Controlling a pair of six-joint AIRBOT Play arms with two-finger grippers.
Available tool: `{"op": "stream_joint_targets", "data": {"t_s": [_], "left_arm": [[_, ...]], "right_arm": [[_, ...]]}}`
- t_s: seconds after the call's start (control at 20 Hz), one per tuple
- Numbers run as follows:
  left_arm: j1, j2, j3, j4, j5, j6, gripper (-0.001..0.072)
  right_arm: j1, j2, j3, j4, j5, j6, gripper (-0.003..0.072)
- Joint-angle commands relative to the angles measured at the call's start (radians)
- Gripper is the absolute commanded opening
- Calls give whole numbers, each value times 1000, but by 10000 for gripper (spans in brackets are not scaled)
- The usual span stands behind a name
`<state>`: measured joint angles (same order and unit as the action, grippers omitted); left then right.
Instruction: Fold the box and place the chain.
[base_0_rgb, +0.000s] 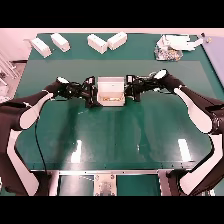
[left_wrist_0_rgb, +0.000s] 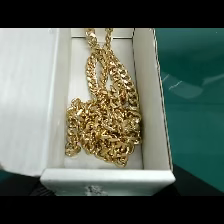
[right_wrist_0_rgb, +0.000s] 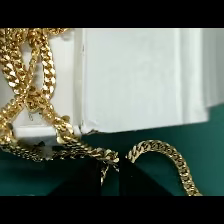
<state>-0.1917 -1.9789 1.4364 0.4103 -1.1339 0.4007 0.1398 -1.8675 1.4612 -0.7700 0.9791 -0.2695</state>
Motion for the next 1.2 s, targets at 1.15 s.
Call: {"op": "stream_joint_targets", "data": {"t_s": [1.15], "left_arm": [[0, 0, 1, 0, 0, 0, 513]], "right_arm": [[0, 361, 5, -12, 108, 313, 11]]}}
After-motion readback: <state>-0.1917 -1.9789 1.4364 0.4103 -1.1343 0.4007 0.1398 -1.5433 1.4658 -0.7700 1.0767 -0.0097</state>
